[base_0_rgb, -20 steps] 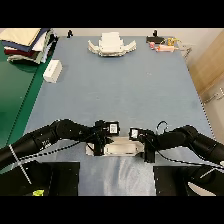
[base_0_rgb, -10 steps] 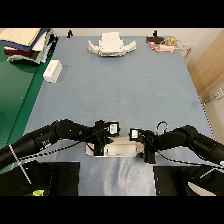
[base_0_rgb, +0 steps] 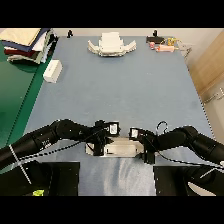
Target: Fold the box.
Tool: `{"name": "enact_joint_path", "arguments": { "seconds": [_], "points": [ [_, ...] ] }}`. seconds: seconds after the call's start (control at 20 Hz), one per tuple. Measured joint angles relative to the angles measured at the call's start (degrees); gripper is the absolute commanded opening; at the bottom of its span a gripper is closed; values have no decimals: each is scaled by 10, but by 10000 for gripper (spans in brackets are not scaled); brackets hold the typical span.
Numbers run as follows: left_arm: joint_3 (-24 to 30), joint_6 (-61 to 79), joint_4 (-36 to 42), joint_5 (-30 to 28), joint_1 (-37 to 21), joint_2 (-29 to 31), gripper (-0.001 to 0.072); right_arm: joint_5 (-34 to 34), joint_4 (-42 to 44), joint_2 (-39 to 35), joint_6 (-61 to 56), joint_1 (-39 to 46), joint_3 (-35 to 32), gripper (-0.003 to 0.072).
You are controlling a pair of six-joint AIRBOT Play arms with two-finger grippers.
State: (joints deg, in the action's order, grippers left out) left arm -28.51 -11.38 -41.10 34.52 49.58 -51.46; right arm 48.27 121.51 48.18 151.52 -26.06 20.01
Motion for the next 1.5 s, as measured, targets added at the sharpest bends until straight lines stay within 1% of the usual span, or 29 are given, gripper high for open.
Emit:
{"name": "enact_joint_path", "arguments": {
  "seconds": [0.3, 0.55, 1.0, 1.5],
  "points": [
    [0, -1, 2, -2, 0, 0, 15, 4, 0, -18, 46, 34, 0, 582],
    [0, 0, 0, -1, 0, 0, 15, 33, 11, -46, 102, 56, 0, 581],
    [0, 0, 0, -13, 0, 0, 15, 41, 63, -13, 175, 62, 0, 581],
    [0, 0, 0, -15, 0, 0, 15, 47, 69, -3, 176, 62, 0, 582]
  ]
}}
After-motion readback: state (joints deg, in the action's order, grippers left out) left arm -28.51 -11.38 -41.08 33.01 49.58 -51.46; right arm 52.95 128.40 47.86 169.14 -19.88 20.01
